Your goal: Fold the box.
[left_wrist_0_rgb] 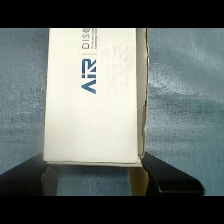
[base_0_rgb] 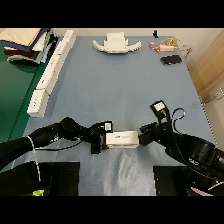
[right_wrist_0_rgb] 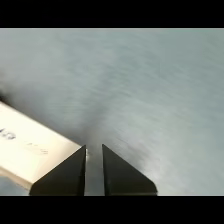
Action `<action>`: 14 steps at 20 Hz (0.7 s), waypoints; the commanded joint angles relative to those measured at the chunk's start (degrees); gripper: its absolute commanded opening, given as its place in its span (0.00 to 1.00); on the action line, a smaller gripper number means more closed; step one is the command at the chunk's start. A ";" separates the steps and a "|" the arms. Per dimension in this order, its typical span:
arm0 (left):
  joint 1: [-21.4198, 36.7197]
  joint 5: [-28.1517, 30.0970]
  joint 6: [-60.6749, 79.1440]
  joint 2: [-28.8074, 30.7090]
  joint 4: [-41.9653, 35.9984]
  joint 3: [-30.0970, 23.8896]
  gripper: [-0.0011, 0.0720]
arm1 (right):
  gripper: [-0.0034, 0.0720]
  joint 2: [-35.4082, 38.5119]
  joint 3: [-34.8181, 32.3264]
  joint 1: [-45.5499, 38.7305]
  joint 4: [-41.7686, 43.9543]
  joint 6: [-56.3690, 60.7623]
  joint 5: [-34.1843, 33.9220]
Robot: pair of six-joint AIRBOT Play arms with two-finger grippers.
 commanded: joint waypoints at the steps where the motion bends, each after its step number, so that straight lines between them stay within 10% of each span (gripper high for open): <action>1: 0.44 0.92 -7.37 1.05 0.94 1.84 0.62 | 0.25 0.09 2.58 -3.58 -2.29 10.03 -10.14; 9: 22.25 1.97 -25.35 5.03 10.60 9.16 0.62 | 0.25 -0.02 2.67 -3.89 -2.32 13.94 -10.12; 14: 38.21 8.07 -28.52 -4.37 10.71 18.60 0.62 | 0.25 -0.04 2.67 -3.89 -2.75 13.94 -10.12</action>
